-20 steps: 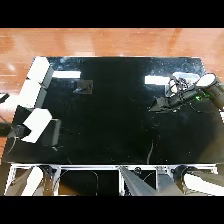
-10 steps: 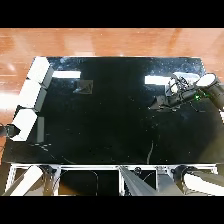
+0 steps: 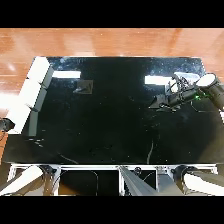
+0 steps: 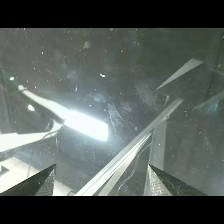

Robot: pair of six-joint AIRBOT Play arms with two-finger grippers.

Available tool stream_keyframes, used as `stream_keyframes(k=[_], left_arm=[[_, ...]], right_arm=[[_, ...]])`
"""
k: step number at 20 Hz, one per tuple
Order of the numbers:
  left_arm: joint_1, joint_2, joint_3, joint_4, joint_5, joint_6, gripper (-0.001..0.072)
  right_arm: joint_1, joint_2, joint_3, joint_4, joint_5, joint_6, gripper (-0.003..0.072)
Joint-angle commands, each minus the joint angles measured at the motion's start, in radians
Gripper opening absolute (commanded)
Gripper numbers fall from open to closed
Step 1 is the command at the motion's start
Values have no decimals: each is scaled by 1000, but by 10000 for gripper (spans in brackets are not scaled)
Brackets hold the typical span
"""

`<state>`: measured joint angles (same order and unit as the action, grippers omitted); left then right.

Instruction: Fold the box and place the chain.

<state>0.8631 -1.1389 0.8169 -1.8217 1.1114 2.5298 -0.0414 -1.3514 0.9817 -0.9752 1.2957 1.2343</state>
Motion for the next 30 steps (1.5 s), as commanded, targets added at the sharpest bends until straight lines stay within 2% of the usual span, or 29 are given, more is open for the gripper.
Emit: stream_keyframes(k=[1, 8, 9, 10, 11, 12, 16, 19, 21, 24, 25, 26, 27, 28, 29, 30], left_arm=[[1, -28, 6, -23, -20, 3, 20], [-36, -44, 6, -35, -20, 3, 27], [-42, -44, 6, -29, -20, 3, 168], [-46, -44, 6, -23, -18, 3, 434], [-48, -44, 6, -12, -19, 2, 617], [-48, -43, 6, -8, -19, 3, 636], [-48, -41, 25, 6, -18, 1, 638], [-48, -21, 97, 2, -2, -75, 637], [-48, 11, 169, -51, 17, -115, 635], [-78, 77, 206, -324, -32, -171, 610], [-112, 92, 206, -395, -44, -204, 545], [-167, 101, 207, -434, -27, -230, 421], [-238, 107, 207, -439, 11, -234, 181], [-316, 108, 207, -438, 54, -230, 16], [-413, 108, 206, -437, 76, -238, 16], [-513, 108, 206, -430, 71, -277, 16]], right_arm=[[0, 0, 0, 0, -19, 5, 720], [0, 0, 0, -1, -23, 5, 720], [0, 0, 0, -1, -22, 5, 720], [0, 0, 0, -1, -22, 5, 720], [0, 0, 0, 0, -22, 5, 720], [0, 0, 0, -1, -22, 5, 720], [0, 0, 0, -1, -23, 5, 720], [0, 0, 1, -2, -27, 2, 720], [0, 0, 10, -2, -23, -29, 720], [5, 0, 58, -1, 8, -28, 720], [12, 1, 87, -1, 18, -27, 720], [21, 1, 123, -3, 28, -26, 720], [34, 1, 168, -14, 32, -19, 658], [53, 2, 227, -49, 39, 21, 588], [76, 2, 286, -94, 57, 52, 372], [102, 3, 349, -151, 95, 58, 26]])
